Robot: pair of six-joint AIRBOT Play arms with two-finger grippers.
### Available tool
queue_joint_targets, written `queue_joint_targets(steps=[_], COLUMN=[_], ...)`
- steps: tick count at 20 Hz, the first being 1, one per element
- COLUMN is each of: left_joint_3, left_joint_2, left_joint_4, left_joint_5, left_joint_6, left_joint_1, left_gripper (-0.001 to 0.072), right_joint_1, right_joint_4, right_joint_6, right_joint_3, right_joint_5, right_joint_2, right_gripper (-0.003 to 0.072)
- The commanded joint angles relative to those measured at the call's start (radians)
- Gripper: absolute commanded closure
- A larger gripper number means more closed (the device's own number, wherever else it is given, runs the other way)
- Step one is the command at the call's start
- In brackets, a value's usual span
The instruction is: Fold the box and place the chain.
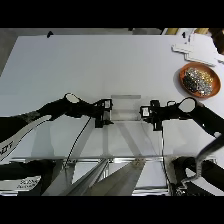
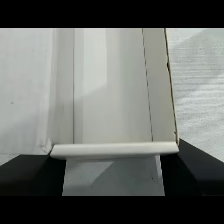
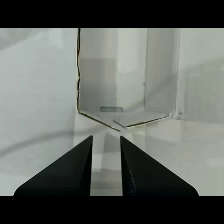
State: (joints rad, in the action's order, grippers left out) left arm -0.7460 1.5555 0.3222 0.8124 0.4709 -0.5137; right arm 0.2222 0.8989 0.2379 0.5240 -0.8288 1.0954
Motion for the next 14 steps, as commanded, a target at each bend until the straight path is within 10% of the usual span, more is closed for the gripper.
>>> queue_joint_targets(steps=[1, 14], left_joint_3=[0.0, 0.0], left_joint_2=[0.0, 0.0], left_joint_4=[0.0, 0.0], left_joint_5=[0.0, 0.0], left_joint_6=[0.0, 0.0], left_joint_1=[0.0, 0.0], left_gripper=[0.07, 0.07], right_joint_1=[0.0, 0.0], right_joint_4=[-0.018, -0.329], right_joint_6=[0.018, 0.194], right_joint_3=[-0.006, -0.006], right_joint_5=[0.052, 0.04], right_joint_2=[0.014, 0.101], right_gripper=[0.0509, 0.0515])
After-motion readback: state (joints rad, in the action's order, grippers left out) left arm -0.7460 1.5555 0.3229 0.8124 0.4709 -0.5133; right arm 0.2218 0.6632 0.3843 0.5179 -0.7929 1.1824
